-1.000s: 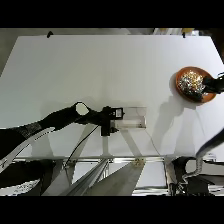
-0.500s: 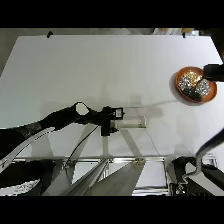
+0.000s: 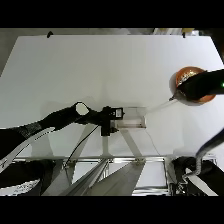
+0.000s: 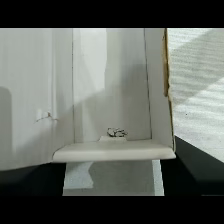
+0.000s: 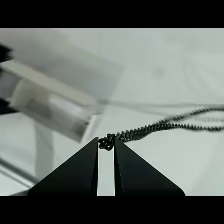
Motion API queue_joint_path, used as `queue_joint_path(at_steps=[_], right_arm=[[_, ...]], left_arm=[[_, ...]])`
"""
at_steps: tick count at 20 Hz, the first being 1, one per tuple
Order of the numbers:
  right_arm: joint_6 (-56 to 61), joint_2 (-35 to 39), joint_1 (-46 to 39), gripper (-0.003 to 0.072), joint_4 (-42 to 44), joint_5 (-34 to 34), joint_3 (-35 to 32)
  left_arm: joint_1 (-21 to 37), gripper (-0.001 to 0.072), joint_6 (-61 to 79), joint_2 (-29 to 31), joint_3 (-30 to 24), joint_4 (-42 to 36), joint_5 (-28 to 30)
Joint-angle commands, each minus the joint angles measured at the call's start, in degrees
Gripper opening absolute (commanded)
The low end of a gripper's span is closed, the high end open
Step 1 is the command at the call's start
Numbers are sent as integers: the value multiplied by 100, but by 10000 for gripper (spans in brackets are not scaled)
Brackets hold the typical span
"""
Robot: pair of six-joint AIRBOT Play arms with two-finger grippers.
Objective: Fold the box and place the chain.
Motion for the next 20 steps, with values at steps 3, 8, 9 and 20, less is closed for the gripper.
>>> queue_joint_path(at_steps=[3,8,9,20], right_arm=[[352,116,1300,11,212,-278,-247],[468,114,1812,11,247,-1003,-1143],[474,96,1912,11,306,-1296,-1353],[472,-1036,2398,12,341,-2857,-2566]], left_arm=[[-4,208,0,2,2,0,2],[-4,208,0,2,2,0,2],[-4,208,0,2,0,0,0],[-4,208,0,2,0,0,0]])
